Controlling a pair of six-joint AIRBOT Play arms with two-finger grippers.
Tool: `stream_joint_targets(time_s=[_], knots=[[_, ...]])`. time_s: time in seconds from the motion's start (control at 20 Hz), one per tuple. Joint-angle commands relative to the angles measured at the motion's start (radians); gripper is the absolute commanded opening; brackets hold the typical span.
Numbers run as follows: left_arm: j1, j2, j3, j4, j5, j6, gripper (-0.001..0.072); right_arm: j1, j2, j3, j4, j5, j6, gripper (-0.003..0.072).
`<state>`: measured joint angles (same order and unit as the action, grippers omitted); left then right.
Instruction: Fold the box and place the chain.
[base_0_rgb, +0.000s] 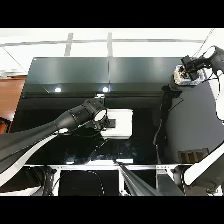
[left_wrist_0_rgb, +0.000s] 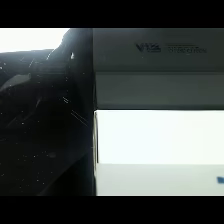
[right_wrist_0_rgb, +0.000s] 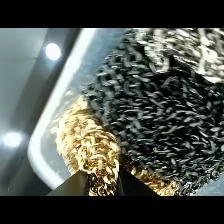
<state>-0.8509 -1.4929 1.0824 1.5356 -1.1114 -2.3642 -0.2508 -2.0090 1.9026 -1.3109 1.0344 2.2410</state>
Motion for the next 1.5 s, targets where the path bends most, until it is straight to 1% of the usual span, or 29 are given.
stream_joint_targets(time_s=[0.0,0.05,0.15,0.25,0.35,0.4,0.55,0.65,0.75,0.85,0.9,1.0,1.15,1.25,1.35,1.45], knots=[[0.001,0.0,0.0,0.0,0.0,0.0,0.0023,-0.001,0.056,0.002,0.01,0.015,-0.255,0.0012],[0.001,0.0,0.0,0.0,0.0,0.0,0.0023,-0.001,0.091,0.002,0.021,0.042,-0.365,0.0011],[0.001,0.0,0.0,0.0,0.0,0.0,0.0023,-0.001,0.174,0.003,0.018,0.116,-0.494,0.0011],[0.001,0.0,0.0,0.0,0.0,0.0,0.0024,-0.001,0.28,0.003,-0.009,0.165,-0.549,0.0011],[0.001,0.0,0.0,-0.001,-0.001,0.0,0.0023,0.0,0.405,0.003,-0.006,0.202,-0.612,0.0011],[0.001,0.0,0.0,-0.002,-0.001,0.0,0.0023,0.002,0.468,0.003,0.005,0.212,-0.631,0.001],[0.001,0.0,0.0,-0.002,0.001,0.0,0.0023,0.002,0.648,0.003,0.114,0.226,-0.669,0.001],[0.001,0.0,0.0,-0.002,0.0,0.0,0.0023,0.005,0.74,0.002,0.19,0.284,-0.684,0.001],[0.001,0.0,0.0,-0.002,-0.001,0.0,0.0023,0.013,0.826,-0.003,0.249,0.294,-0.687,0.001],[0.001,0.0,0.0,-0.002,0.0,0.0,0.0024,0.051,0.901,-0.005,0.26,0.306,-0.687,0.001],[0.001,0.0,0.0,-0.002,0.0,0.0,0.0023,0.075,0.931,-0.005,0.262,0.324,-0.687,0.001],[0.001,0.0,0.0,-0.003,-0.001,0.0,0.0024,0.148,0.971,-0.005,0.264,0.399,-0.684,0.0006],[0.001,0.0,0.0,-0.003,-0.001,0.0,0.0023,0.288,0.982,-0.013,0.264,0.559,-0.649,0.0006],[0.0,0.0,0.0,-0.003,-0.001,0.0,0.0023,0.374,0.982,-0.053,0.267,0.632,-0.617,0.0007],[0.0,0.0,0.0,-0.003,-0.001,0.0,0.0023,0.472,0.982,-0.107,0.275,0.62,-0.595,0.0007],[0.0,0.0,0.0,-0.003,-0.001,0.0,0.0023,0.554,0.981,-0.16,0.276,0.557,-0.586,0.0007]])
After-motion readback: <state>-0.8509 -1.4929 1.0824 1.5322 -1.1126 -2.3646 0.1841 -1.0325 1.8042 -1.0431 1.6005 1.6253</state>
